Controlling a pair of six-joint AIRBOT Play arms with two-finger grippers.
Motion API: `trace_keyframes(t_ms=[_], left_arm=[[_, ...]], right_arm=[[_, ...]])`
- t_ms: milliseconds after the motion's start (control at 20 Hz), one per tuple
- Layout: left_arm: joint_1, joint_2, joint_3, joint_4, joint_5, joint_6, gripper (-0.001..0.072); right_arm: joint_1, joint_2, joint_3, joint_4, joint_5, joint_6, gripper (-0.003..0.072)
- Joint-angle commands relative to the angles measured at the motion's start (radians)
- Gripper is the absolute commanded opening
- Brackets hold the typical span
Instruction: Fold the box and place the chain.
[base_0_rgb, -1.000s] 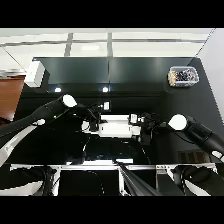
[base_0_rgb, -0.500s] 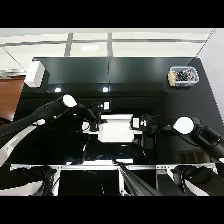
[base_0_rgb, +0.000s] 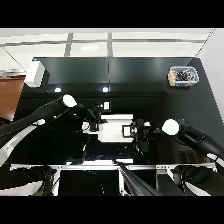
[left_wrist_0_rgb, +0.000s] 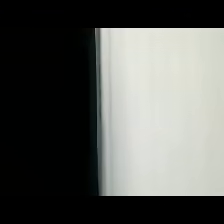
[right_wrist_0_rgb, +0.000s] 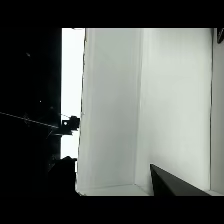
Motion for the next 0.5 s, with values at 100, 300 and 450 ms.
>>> trace_keyframes(t_ms=[100, 300, 450], left_arm=[[0.000, -0.001, 0.001, 0.000, 0.000, 0.002, 0.0024], [0.000, -0.001, 0.001, 0.000, -0.001, 0.002, 0.0024], [0.000, -0.001, 0.001, 0.000, 0.000, 0.002, 0.0024]], right_arm=[[0.005, -0.021, -0.009, -0.014, -0.134, 0.003, 0.0667], [-0.032, -0.015, 0.009, -0.013, -0.177, 0.019, 0.0666], [-0.072, 0.004, 0.037, -0.013, -0.175, 0.019, 0.0667]])
